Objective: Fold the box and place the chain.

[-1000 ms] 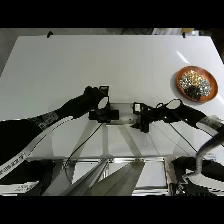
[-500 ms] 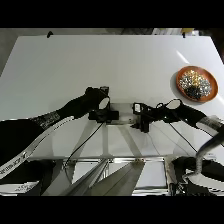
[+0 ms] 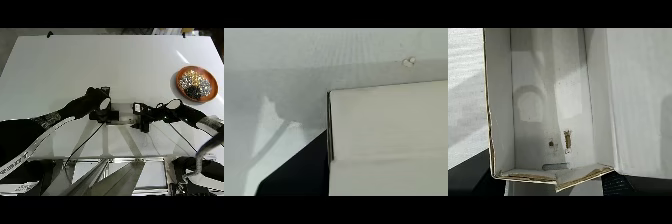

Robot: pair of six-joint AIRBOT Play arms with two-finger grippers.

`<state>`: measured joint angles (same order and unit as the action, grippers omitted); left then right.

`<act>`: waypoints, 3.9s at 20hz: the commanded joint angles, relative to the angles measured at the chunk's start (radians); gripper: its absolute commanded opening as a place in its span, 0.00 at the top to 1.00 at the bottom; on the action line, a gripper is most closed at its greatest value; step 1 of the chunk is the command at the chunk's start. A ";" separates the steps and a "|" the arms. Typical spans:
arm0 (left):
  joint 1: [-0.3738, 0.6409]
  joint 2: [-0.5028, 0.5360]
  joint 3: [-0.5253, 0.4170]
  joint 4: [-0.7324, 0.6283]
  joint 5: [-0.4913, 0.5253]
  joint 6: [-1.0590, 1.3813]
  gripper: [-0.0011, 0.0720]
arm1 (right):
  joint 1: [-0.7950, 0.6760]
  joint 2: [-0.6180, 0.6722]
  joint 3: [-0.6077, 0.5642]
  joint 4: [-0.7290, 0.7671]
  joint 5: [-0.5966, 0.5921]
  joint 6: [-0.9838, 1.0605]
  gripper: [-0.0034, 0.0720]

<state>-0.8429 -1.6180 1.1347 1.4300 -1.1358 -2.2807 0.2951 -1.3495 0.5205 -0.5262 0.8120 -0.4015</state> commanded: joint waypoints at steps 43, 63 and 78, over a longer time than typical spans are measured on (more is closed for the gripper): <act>0.188 0.415 -0.007 -0.005 -0.255 0.691 0.08 | 0.001 0.001 0.000 0.000 0.000 0.000 0.42; 0.467 0.216 -0.555 -1.098 0.318 3.040 0.02 | 0.001 0.001 0.000 0.000 0.000 0.000 0.42; 0.454 0.198 -0.555 -1.123 0.256 3.014 0.01 | 0.001 0.001 0.000 0.000 0.000 0.001 0.42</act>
<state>-0.3882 -1.4193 0.5804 0.3077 -0.8627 0.7555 0.2966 -1.3495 0.5201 -0.5262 0.8120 -0.4015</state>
